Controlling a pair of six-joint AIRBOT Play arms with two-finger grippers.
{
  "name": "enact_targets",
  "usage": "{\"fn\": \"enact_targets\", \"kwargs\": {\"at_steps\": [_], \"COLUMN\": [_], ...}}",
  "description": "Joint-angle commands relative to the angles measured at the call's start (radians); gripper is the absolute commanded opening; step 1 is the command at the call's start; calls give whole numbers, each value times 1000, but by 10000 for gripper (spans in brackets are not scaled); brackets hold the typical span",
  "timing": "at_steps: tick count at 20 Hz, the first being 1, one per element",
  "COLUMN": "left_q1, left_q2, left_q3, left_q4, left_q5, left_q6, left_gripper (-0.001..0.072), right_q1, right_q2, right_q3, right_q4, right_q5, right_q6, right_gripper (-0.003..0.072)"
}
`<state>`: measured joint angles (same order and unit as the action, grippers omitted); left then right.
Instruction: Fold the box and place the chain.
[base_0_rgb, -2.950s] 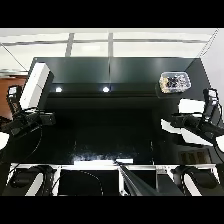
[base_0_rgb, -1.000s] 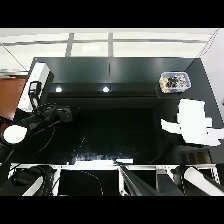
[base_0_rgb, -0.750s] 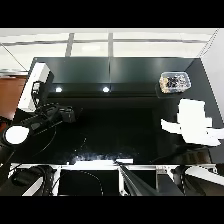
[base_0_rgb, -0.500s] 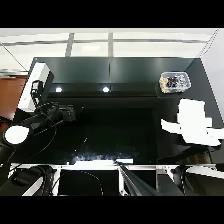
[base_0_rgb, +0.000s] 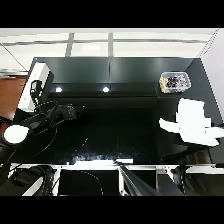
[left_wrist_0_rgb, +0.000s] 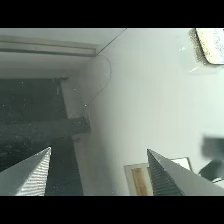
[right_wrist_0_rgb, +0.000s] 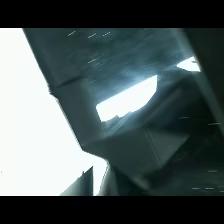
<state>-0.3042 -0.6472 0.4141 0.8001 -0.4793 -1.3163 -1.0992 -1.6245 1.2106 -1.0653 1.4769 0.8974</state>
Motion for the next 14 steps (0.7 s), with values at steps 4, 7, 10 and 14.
{"fn": "enact_targets", "kwargs": {"at_steps": [4,7,10,14], "left_q1": [0,0,0,-10], "left_q2": [-1,-1,-3,-37], "left_q3": [0,0,-1,-1], "left_q4": [-5,5,6,5], "left_q5": [0,2,0,-2], "left_q6": [1,12,12,13], "left_gripper": [709,709,709,709], "right_q1": [66,139,269,548], "right_q2": [74,163,255,399], "right_q3": [-48,-150,-285,-447], "right_q4": [42,156,249,355], "right_q5": [79,45,-63,-260], "right_q6": [35,37,143,152], "right_gripper": [9,9,9,10]}}
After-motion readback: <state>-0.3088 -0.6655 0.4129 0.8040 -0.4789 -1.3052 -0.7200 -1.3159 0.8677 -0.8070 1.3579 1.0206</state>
